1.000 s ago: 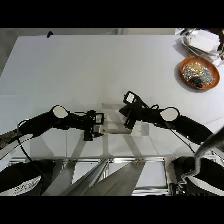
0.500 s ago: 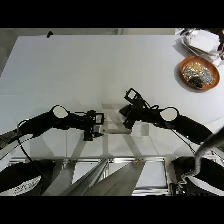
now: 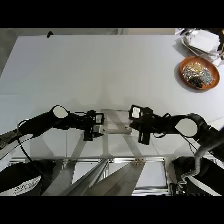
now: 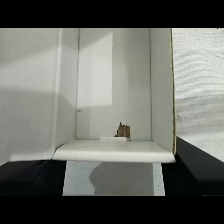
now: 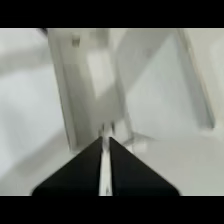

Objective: Fold the box and place the chain.

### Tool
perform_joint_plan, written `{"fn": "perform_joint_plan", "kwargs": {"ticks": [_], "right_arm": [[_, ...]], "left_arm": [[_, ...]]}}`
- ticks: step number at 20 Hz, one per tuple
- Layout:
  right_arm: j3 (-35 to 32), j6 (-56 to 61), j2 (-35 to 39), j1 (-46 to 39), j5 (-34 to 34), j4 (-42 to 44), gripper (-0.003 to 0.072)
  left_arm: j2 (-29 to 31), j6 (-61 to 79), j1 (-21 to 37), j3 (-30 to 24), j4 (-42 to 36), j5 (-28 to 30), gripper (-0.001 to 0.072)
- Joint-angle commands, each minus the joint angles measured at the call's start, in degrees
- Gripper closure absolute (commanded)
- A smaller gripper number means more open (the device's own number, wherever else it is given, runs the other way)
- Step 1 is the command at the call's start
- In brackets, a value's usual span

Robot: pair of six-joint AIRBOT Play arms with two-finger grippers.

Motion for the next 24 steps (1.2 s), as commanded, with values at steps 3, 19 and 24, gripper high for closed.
{"fn": "perform_joint_plan", "kwargs": {"ticks": [3, 19, 24], "right_arm": [[-0.9, 0.3, 1.3, 0.0, 4.5, -13.9, 0.0392], [-1.2, -6.6, -15.0, 4.3, -13.2, -3.5, 0.0471], [-1.2, -6.5, -15.0, 7.7, -13.2, 0.0, 0.0592]], "left_arm": [[0.0, 0.0, 0.0, 0.0, 0.0, 0.0, 0.0676], [0.0, 0.0, 0.0, 0.0, 0.0, 0.0, 0.0676], [0.0, 0.0, 0.0, 0.0, 0.0, 0.0, 0.0676]]}}
